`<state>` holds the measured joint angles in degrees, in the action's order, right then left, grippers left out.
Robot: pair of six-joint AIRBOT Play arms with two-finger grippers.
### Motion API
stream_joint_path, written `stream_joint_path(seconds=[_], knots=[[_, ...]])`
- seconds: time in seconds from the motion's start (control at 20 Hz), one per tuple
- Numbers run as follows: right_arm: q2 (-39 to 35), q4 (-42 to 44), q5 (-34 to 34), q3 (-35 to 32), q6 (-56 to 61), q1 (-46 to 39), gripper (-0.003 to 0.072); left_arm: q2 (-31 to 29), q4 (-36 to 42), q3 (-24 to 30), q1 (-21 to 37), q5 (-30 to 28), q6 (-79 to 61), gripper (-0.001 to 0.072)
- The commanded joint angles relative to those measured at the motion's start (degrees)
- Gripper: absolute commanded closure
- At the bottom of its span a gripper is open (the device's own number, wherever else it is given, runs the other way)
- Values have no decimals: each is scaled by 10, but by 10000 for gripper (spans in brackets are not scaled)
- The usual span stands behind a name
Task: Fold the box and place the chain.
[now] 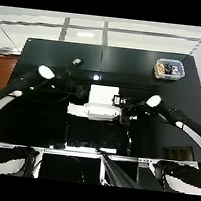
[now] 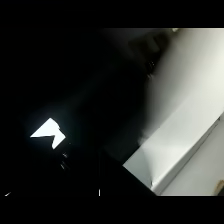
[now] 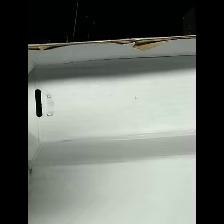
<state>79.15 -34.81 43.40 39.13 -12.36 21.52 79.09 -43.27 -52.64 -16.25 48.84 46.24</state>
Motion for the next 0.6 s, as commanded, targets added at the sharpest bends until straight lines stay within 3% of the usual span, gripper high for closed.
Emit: stream_joint_path(seconds=[0.0, 0.1, 0.2, 0.25, 0.3, 0.55], knots=[[0, 1, -1, 0, 2, 0, 529, -85, -41, -1, 48, 42, 17, 682], [0, 1, -1, 0, 2, 0, 529, -137, -35, 49, 56, 42, -43, 681], [0, 1, -1, 0, 2, 0, 529, -160, -8, 107, 45, 78, -292, 635], [0, 1, -1, 0, 2, 0, 529, -159, -10, 126, 38, 78, -373, 367], [0, 1, -1, 0, 2, 0, 529, -154, -10, 144, 29, 60, -448, -11], [0, 1, -1, 0, 2, 0, 529, -109, -19, 156, -37, -58, -569, 1]])
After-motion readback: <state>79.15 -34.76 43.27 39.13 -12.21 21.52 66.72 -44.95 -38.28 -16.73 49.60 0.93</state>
